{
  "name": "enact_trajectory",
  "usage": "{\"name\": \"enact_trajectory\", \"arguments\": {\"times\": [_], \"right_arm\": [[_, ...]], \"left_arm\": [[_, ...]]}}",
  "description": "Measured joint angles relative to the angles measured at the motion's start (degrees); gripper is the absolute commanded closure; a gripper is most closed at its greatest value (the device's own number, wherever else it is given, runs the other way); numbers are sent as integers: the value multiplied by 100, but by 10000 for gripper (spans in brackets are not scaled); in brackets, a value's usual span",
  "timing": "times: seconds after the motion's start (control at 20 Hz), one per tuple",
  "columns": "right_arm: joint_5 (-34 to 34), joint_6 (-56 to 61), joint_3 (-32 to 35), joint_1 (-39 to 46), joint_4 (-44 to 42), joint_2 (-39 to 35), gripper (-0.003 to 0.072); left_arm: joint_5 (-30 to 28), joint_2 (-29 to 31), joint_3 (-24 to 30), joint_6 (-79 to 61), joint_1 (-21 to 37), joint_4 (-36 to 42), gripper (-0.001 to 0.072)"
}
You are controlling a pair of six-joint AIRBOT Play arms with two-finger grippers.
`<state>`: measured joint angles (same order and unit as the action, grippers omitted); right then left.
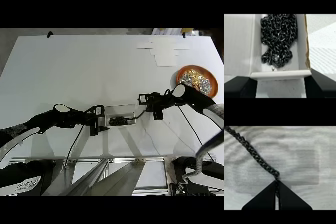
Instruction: Fold the box and place the chain.
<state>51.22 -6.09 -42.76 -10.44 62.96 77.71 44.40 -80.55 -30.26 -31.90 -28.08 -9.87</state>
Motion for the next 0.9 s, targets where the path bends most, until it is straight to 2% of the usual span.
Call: {"name": "enact_trajectory", "arguments": {"times": [0.2, 0.5, 0.75, 0.9], "right_arm": [[267, 35, 2, -15, -57, -485, 667], [824, 111, 2, -107, -1198, -1727, 667], [970, 129, 2, -857, -1764, -2328, 667], [538, 173, 2, -1486, -1891, -2411, 667]], "left_arm": [[0, 0, 0, -2, 0, 0, 642], [0, 0, 0, -2, 0, 0, 642], [0, 0, 0, -2, 0, 0, 642], [0, 0, 0, -2, 0, 0, 642]]}}
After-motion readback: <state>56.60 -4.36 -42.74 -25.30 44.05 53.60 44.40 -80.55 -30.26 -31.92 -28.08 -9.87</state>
